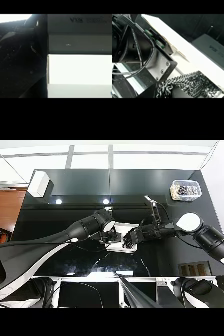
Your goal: Fold the box and place the chain.
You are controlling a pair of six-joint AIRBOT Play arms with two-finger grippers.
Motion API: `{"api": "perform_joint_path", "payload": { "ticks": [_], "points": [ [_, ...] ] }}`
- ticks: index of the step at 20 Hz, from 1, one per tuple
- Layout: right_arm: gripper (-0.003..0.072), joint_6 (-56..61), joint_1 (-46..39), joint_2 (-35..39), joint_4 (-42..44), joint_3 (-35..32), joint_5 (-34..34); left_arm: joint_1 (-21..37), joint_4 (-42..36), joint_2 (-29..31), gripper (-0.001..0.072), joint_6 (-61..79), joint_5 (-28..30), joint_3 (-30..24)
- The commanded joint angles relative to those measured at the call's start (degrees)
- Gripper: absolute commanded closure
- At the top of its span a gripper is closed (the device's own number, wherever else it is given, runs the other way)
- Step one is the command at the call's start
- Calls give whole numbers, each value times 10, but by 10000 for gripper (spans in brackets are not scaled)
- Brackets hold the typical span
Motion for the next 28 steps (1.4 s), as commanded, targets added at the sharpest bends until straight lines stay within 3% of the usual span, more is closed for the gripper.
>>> {"api": "perform_joint_path", "payload": {
  "ticks": [1, 6, 7, 8, 10, 15, 20, 24, 25, 26, 27, 28],
  "points": [
    [675, 2, 0, 0, -1, 0, -12, 0, 0, 0, 684, 0, 1, 0],
    [654, 2, 0, 0, -1, 0, -44, 0, 0, 0, 684, 0, 1, 0],
    [479, 4, 0, 0, -6, 0, -52, 0, 0, 0, 684, 0, 1, 0],
    [364, 18, -3, 0, -16, 1, -59, 0, 0, 0, 684, 0, 0, 0],
    [360, 30, -28, 0, -26, 1, -43, 0, 0, 0, 684, 0, 0, 0],
    [362, 9, -161, 24, -51, 45, 100, 0, 0, 0, 684, 0, 3, 0],
    [363, 2, -280, 87, -87, 66, 142, -4, -4, 0, 682, 44, 29, 1],
    [362, -19, -287, 90, -98, 65, 162, 1, -4, 0, 673, -17, 27, 1],
    [362, -24, -287, 90, -98, 65, 160, 1, -4, 0, 524, -20, 24, 2],
    [362, -27, -287, 90, -98, 65, 158, 0, -4, 0, 292, -20, 17, 6],
    [363, -29, -287, 90, -99, 65, 158, 0, -4, 1, 127, -16, 4, 16],
    [362, -29, -287, 90, -100, 65, 156, 0, -3, 2, 125, 3, -9, 27]
  ]
}}
